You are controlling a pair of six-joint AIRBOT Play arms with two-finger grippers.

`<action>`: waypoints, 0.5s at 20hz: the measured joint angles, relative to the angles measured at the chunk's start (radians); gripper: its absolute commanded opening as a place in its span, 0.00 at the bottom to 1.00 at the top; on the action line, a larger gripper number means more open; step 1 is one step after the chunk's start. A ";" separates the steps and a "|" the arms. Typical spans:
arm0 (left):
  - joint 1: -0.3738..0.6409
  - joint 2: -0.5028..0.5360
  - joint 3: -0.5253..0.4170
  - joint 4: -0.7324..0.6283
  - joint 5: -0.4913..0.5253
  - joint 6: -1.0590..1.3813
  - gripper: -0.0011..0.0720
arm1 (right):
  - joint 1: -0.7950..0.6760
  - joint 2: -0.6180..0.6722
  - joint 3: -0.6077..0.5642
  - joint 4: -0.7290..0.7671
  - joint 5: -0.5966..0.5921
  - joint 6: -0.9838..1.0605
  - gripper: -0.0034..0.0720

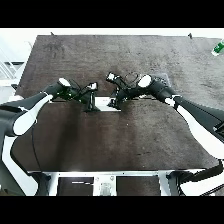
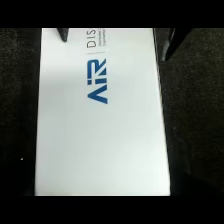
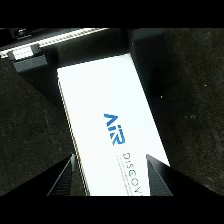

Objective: Fold the box and place the chain.

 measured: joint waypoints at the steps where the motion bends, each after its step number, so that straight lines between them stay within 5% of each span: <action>1: 0.000 0.000 0.000 0.000 0.000 0.000 0.65 | 0.000 0.002 0.004 0.003 0.004 0.000 0.74; 6: -0.001 0.000 0.000 -0.001 0.000 0.000 0.65 | -0.021 0.029 0.028 0.080 0.014 -0.010 0.67; 10: 0.000 0.000 0.000 -0.002 0.001 0.000 0.65 | -0.045 0.039 0.013 0.134 0.011 -0.019 0.05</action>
